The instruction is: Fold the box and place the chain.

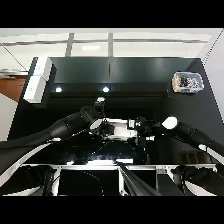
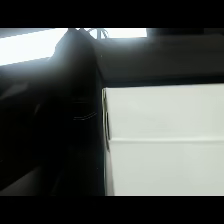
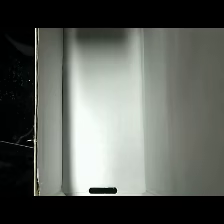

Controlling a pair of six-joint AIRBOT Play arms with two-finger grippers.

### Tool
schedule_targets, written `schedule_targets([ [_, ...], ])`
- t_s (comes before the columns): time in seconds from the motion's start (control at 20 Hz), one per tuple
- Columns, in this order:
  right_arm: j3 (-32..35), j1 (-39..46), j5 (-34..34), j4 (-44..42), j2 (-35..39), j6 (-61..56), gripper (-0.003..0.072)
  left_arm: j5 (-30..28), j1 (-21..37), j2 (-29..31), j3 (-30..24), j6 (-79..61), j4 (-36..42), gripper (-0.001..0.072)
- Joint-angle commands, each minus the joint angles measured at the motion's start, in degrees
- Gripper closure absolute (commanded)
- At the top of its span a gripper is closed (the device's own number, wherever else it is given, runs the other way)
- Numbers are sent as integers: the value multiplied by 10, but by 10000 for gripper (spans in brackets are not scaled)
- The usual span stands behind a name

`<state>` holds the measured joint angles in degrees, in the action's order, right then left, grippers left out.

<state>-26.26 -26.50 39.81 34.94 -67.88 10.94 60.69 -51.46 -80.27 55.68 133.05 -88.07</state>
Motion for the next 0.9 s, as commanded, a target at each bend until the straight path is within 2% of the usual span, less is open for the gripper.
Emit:
schedule_targets([
  [0.0,0,0,0,0,0,0,156,-14,0,-5,3,25,3,314],
  [0.05,0,0,0,0,0,0,156,-17,0,-5,3,25,3,346],
  [0.35,0,0,0,0,0,0,156,-15,0,-18,20,24,3,424],
  [0.6,0,0,0,0,0,0,156,14,0,-36,29,24,3,423],
  [0.85,0,0,0,0,0,0,156,13,0,-39,29,24,6,423],
])
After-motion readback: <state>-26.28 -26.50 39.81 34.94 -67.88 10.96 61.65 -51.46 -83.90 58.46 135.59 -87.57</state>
